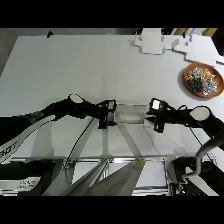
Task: Fold the box and place the chain.
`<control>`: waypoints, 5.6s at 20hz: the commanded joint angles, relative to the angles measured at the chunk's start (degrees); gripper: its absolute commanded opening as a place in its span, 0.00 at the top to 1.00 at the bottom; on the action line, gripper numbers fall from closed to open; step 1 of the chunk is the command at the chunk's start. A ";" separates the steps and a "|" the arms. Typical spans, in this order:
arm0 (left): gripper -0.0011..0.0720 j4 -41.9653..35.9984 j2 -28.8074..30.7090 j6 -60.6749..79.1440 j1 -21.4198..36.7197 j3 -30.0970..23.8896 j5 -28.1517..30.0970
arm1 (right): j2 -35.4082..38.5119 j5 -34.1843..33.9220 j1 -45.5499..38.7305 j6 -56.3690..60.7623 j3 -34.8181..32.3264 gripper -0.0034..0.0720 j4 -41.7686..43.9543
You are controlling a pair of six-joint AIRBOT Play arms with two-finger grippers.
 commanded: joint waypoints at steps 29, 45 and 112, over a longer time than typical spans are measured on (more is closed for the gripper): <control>0.78 0.13 0.02 0.13 0.00 0.02 -0.11 | -2.64 9.90 -5.42 62.12 0.00 0.64 0.90; 0.78 0.13 0.02 0.13 0.00 0.02 -0.11 | -4.20 0.83 8.92 81.74 3.52 0.50 -8.20; 0.78 0.13 0.02 0.13 0.00 0.02 -0.11 | -15.89 16.35 12.02 75.93 18.82 0.94 -12.76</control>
